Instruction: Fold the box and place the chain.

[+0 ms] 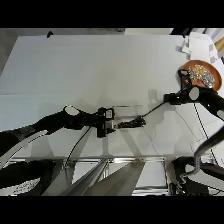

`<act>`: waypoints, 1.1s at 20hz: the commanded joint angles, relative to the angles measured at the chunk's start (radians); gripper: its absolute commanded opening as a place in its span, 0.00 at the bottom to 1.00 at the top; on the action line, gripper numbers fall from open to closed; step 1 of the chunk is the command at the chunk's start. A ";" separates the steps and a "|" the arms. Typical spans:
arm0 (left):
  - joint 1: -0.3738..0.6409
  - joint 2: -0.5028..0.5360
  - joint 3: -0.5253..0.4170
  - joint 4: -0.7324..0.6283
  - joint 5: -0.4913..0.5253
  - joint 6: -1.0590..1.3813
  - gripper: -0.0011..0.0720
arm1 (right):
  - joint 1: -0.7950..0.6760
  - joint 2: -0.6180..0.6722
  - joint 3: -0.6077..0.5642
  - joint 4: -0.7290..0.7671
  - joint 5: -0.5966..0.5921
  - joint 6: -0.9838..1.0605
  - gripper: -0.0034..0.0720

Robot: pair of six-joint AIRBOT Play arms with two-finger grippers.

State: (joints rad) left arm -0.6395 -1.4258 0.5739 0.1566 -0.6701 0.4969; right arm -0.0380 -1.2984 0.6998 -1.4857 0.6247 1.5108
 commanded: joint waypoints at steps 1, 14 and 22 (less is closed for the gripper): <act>0.000 0.000 0.001 0.000 0.000 0.000 0.44 | 0.000 0.008 0.000 0.001 0.033 -0.002 0.06; 0.000 0.000 0.001 0.000 0.000 0.000 0.44 | 0.323 0.375 0.000 0.218 0.347 -0.178 0.06; 0.000 0.000 0.001 0.000 0.000 0.000 0.44 | 0.526 0.621 0.000 0.270 0.431 -0.181 0.06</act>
State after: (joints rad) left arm -0.6395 -1.4258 0.5739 0.1566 -0.6701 0.4969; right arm 0.4385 -0.7605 0.6991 -1.2552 1.0275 1.3373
